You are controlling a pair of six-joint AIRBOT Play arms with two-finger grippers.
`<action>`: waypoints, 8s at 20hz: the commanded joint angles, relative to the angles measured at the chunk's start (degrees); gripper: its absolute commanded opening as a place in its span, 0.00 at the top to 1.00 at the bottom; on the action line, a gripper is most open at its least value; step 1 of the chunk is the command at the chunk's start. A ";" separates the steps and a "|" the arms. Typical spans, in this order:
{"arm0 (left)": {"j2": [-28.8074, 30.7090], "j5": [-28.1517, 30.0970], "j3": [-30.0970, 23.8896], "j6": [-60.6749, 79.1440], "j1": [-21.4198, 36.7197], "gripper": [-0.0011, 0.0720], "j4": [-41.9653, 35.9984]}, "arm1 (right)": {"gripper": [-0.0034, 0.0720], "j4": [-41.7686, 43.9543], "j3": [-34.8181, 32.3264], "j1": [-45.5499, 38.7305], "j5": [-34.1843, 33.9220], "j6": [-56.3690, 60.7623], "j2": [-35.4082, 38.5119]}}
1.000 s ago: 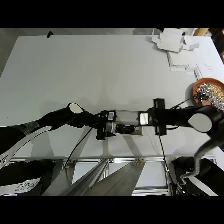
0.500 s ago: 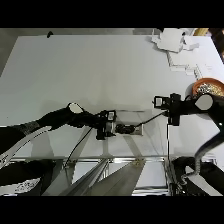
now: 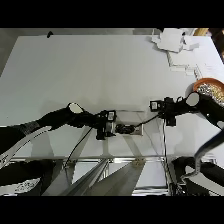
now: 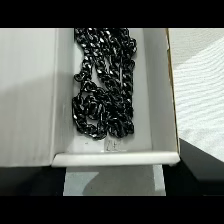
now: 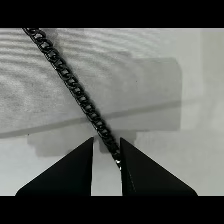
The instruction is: Fold the box and place the chain.
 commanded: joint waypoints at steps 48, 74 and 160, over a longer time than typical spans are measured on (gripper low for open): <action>0.04 -0.02 0.07 0.02 0.04 0.70 0.00 | 0.69 -1.92 7.32 -4.09 12.02 4.07 5.33; 0.04 0.02 0.07 0.02 0.04 0.70 0.00 | 0.93 0.63 3.30 1.55 14.38 3.65 8.74; 0.07 -0.44 0.07 0.02 0.04 0.70 0.00 | 0.93 4.55 2.36 0.31 18.75 7.87 11.23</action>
